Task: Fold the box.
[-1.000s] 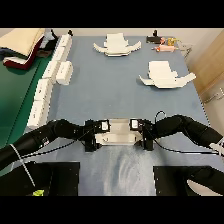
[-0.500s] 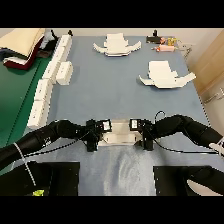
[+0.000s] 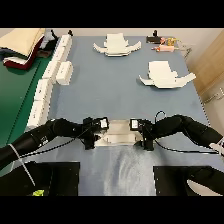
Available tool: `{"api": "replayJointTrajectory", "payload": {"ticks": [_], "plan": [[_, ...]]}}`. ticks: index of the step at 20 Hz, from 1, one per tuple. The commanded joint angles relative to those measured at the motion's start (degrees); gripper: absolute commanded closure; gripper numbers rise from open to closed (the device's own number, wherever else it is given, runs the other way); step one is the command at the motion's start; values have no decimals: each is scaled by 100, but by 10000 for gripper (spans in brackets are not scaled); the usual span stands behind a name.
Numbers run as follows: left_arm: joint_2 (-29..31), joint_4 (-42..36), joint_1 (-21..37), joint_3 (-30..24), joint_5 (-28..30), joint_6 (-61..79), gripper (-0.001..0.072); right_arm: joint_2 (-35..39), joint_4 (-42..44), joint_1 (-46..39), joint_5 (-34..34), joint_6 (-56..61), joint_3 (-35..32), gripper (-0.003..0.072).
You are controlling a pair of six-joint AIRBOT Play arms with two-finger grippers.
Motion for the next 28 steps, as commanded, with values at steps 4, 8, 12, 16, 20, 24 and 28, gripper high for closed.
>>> {"api": "replayJointTrajectory", "payload": {"ticks": [4,8,12,16,20,24,28], "plan": [[321,37,195,0,-636,476,296,-2,-2,-2,2,-2,2,223],[144,-236,-219,2,-184,730,297,-2,-2,-2,2,-2,2,223],[-39,-461,-358,107,-74,728,298,-2,-2,-2,2,-2,2,223],[-354,-743,-361,304,-129,713,544,-2,-2,-2,2,-2,2,223],[-444,-911,-363,350,-249,717,545,-2,-2,-2,2,-2,2,223],[-566,-1390,-363,356,-184,802,544,-2,-2,-2,2,-2,2,223],[-837,-2004,-363,356,-162,1226,544,-2,-2,-2,2,-2,2,223]]}}
